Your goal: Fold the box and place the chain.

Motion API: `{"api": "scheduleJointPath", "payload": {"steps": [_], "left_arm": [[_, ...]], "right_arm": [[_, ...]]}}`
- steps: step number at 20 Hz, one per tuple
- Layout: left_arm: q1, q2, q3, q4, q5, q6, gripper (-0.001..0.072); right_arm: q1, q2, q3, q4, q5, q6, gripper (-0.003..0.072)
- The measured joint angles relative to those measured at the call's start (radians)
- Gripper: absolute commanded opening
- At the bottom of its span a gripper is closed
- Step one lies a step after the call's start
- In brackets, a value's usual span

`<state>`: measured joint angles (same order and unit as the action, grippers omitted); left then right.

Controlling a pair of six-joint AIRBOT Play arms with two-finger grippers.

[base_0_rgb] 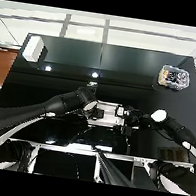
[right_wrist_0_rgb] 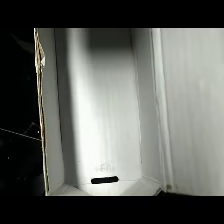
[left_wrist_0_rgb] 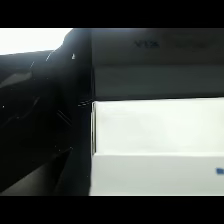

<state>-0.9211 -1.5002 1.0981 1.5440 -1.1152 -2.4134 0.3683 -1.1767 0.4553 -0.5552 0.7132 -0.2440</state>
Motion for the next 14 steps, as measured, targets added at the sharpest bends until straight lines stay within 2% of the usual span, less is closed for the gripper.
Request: {"api": "scheduleJointPath", "payload": {"steps": [1,3,4,7,9,14], "left_arm": [[0.000,-0.001,0.000,0.000,0.001,-0.002,0.0184],[0.001,-0.005,0.000,0.000,0.004,-0.002,0.0060],[0.001,-0.008,0.000,0.000,0.003,-0.003,0.0026],[0.001,-0.010,0.000,0.000,0.004,-0.002,0.0026],[0.001,-0.011,0.000,0.000,0.004,0.002,0.0026],[0.001,-0.011,0.000,0.004,0.004,0.003,0.0026]], "right_arm": [[0.000,0.000,0.000,0.000,0.000,0.000,0.0477],[0.000,0.000,0.000,0.000,0.000,0.000,0.0477],[0.000,0.000,0.000,0.000,0.000,0.000,0.0477],[0.000,0.000,0.000,0.002,0.000,0.004,0.0491],[0.000,0.000,0.000,0.001,0.000,0.004,0.0695],[0.000,0.031,0.000,-0.020,-0.007,0.070,0.0692]]}}
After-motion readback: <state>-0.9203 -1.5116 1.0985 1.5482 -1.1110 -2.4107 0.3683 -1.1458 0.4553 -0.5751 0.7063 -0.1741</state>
